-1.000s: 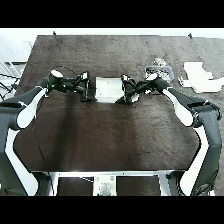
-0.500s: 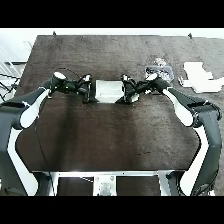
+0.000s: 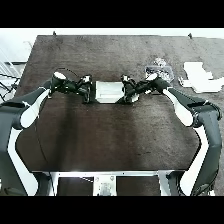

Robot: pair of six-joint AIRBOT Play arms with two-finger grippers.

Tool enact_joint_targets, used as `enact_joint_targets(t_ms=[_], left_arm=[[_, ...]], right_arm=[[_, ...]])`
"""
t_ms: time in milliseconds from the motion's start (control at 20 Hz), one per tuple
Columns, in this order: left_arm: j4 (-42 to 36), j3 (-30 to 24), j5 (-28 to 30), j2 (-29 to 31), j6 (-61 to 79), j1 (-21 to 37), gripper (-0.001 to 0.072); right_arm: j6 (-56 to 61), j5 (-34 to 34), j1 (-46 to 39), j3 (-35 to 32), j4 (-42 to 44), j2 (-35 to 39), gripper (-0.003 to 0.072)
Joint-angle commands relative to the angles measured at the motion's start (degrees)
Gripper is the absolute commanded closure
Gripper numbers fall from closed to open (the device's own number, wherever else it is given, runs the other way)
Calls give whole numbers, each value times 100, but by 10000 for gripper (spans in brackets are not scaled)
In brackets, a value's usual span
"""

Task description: Fold the box and place the chain.

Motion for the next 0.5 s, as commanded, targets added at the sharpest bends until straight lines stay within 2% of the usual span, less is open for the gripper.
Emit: enact_joint_targets(t_ms=[0,100,350,450], left_arm=[[17,-2,66,0,24,-4,-11],[17,4,225,2,28,-4,-11],[72,81,142,2,-175,-33,-11],[160,81,-55,2,-328,-63,-11]], right_arm=[[7,-13,7,-2,9,0,181],[9,-11,7,-2,9,0,181],[7,-13,7,-2,9,0,181],[7,-13,7,-2,9,0,181]])
